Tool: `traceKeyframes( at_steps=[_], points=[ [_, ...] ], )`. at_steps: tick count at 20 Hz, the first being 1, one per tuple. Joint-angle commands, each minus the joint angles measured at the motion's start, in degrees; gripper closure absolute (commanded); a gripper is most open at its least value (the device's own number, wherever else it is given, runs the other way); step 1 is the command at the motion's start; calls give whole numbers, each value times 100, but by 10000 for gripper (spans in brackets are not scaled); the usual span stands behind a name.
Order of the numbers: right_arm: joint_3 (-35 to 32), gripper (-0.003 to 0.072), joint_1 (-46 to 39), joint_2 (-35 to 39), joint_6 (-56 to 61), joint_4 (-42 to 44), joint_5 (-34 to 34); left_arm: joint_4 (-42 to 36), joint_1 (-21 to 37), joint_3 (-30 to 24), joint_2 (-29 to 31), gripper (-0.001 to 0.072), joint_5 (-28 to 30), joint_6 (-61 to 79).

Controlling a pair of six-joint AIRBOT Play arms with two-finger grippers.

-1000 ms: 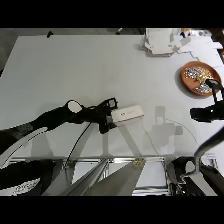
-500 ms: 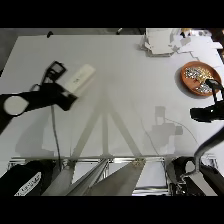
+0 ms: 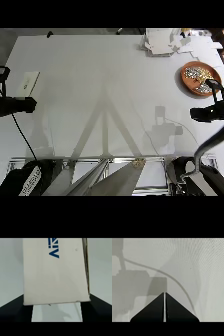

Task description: Fold the box and place the chain.

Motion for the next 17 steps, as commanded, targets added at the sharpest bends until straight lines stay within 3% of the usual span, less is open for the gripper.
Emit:
traceKeyframes(
  at_steps=[1, 4, 5, 6, 12, 17],
  points=[
    [-2, 647, -2, 4, 0, 4, 0, -37, 190, -422, -173, 201, 111, -109],
    [-2, 647, -2, 4, 0, 2, 2, -105, 190, -551, -199, 180, 186, -109],
    [-2, 647, -2, 4, 0, 4, 0, -140, 190, -551, -190, 48, 181, -111],
    [-2, 647, -2, 4, 0, 2, 2, -155, 190, -551, -190, 7, 157, -118],
    [-2, 647, -2, 4, 0, 2, 2, -173, 190, -551, -122, 5, 68, -118],
    [-2, 647, -2, 4, 0, 2, 0, -173, 190, -551, 463, 9, -46, -114]
  ],
)
